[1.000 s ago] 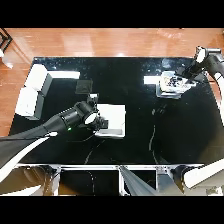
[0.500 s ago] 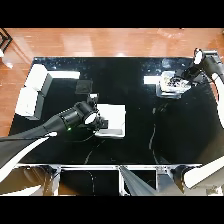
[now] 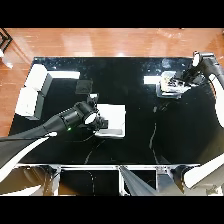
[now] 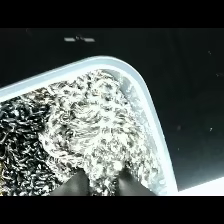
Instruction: Fold the box and place the chain.
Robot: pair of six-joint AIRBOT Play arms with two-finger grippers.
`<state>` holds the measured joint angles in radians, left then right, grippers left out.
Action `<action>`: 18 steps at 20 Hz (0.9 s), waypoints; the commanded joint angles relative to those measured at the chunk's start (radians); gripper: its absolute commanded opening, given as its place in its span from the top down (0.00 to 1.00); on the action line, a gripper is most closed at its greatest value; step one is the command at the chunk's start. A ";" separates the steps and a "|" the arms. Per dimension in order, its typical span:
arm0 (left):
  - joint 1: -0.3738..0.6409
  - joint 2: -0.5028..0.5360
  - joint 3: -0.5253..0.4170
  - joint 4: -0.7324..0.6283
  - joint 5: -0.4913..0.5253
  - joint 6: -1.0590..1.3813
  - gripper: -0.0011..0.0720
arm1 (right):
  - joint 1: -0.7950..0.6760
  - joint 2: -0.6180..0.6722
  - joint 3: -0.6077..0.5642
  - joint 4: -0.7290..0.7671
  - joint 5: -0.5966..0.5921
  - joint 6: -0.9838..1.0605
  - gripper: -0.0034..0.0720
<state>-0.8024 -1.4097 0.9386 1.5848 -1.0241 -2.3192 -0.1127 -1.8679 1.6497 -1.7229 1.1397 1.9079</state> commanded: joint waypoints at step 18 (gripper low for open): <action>0.001 -0.001 0.000 0.008 -0.001 0.000 0.96 | -0.012 0.552 0.060 0.146 0.024 -0.270 0.94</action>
<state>-0.8024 -1.4097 0.9386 1.5917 -1.0248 -2.3196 -0.1234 -1.4296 1.7084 -1.6299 1.1797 1.6768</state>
